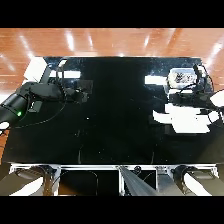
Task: Fold the box and place the chain.
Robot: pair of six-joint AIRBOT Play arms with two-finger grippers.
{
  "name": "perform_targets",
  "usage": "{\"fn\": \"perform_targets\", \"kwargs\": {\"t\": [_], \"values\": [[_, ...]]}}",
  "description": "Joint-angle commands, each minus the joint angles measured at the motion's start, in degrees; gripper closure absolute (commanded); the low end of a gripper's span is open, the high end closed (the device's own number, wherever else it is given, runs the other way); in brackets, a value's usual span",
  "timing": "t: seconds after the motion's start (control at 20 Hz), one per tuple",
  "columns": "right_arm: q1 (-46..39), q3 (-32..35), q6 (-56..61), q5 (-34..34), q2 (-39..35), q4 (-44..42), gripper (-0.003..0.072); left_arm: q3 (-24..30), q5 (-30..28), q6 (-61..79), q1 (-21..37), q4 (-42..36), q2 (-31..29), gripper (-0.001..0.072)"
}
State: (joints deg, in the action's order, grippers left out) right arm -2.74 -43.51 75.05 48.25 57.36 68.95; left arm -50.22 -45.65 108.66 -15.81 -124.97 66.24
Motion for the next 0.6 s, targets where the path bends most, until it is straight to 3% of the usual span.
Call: {"fn": "perform_targets", "kwargs": {"t": [0.0, 0.05, 0.1, 0.25, 0.4, 0.55], "values": [[-0.04, -0.09, 0.66, -0.42, 0.04, -0.09, -0.0020, 0.02, 1.01, 0.00, 0.04, 0.00, 0.02, 0.0453], [-0.11, -0.39, 0.70, 0.48, 0.04, -0.09, -0.0016, 0.02, 1.16, 0.00, 0.04, 0.02, 0.02, 0.0192], [-0.15, -1.27, 1.31, 1.70, 0.02, -0.04, -0.0016, 0.02, 1.16, 0.00, 0.09, 0.02, 0.02, 0.0066], [-5.33, -8.44, 1.55, 6.32, 0.04, 1.05, -0.0015, 0.02, 1.18, 0.00, 0.15, 0.13, 0.02, 0.0067], [-20.83, -15.96, 2.56, 7.52, 0.20, 3.50, -0.0015, 0.02, 1.14, 0.00, 0.15, 0.11, 0.02, 0.0067], [-39.41, -17.18, 1.16, 11.93, 3.82, 3.61, -0.0015, 0.02, 1.11, 0.00, 0.13, 0.00, 0.02, 0.0067]]}}
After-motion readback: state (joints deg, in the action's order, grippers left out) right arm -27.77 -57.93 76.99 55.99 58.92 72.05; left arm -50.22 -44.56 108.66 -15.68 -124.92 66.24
